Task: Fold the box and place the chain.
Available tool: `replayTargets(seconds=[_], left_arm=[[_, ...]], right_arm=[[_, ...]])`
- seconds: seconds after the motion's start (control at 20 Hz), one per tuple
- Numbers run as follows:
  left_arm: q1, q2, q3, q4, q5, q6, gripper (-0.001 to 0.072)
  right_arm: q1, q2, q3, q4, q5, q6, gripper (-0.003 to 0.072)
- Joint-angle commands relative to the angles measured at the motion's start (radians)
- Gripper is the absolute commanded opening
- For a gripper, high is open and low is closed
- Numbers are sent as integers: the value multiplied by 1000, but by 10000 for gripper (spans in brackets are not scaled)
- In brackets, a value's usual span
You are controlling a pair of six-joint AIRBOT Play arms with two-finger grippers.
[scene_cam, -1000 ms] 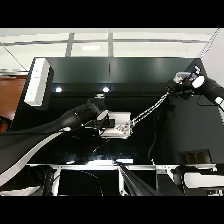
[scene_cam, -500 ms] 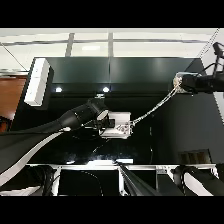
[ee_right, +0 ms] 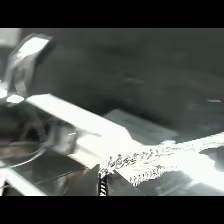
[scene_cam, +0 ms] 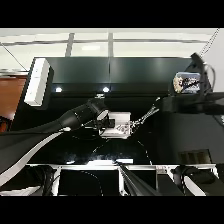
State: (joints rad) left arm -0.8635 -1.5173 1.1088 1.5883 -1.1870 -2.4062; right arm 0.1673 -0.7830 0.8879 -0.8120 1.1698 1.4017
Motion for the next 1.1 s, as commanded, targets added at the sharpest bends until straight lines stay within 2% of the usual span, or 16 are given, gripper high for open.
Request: replayTargets(seconds=[0.0,0.35,0.8,0.9,1.05], left_arm=[[1,0,0,0,0,0,31],[1,0,0,0,0,0,31],[1,0,0,0,0,0,30],[1,0,0,0,0,0,31],[1,0,0,0,-1,0,30]], right_arm=[[127,10,-71,49,-122,22,11],[246,-63,-93,225,-199,-16,10],[319,-270,-100,220,-233,-49,24],[286,-271,-97,208,-213,-50,401],[66,-231,-88,196,-95,-131,384]])
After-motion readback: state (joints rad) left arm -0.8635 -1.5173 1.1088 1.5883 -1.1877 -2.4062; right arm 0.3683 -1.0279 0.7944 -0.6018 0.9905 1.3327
